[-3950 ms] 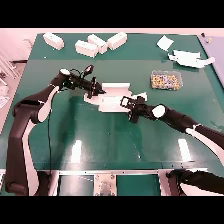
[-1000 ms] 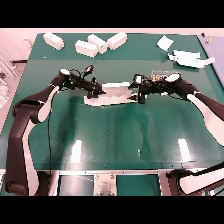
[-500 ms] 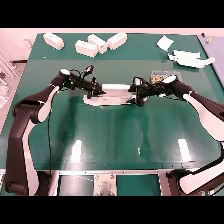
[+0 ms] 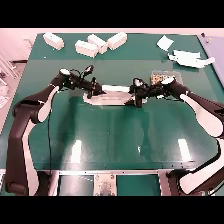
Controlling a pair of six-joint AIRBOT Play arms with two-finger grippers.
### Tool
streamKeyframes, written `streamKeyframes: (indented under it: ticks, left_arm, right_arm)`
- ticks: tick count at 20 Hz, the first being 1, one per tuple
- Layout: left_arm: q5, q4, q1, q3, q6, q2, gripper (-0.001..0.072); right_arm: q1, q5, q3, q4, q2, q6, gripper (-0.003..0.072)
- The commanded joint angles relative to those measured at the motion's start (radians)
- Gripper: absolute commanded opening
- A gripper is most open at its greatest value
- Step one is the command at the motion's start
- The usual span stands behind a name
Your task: Fold the box and place the chain.
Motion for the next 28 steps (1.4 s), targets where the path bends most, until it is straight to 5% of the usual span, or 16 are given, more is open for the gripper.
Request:
streamKeyframes:
  ticks: [1,11,28]
  left_arm:
    - [0.000,0.000,0.000,0.000,0.000,0.000,0.0025]
    - [0.002,0.000,0.000,0.000,0.000,0.000,0.0025]
    - [0.001,0.000,0.000,0.000,0.000,0.000,0.0025]
  right_arm:
    - [-0.022,0.044,0.005,0.053,-0.026,-0.035,0.0602]
    - [-0.053,0.148,0.046,0.069,-0.087,-0.060,0.0602]
    - [-0.027,0.154,0.129,0.026,-0.143,-0.061,0.0602]
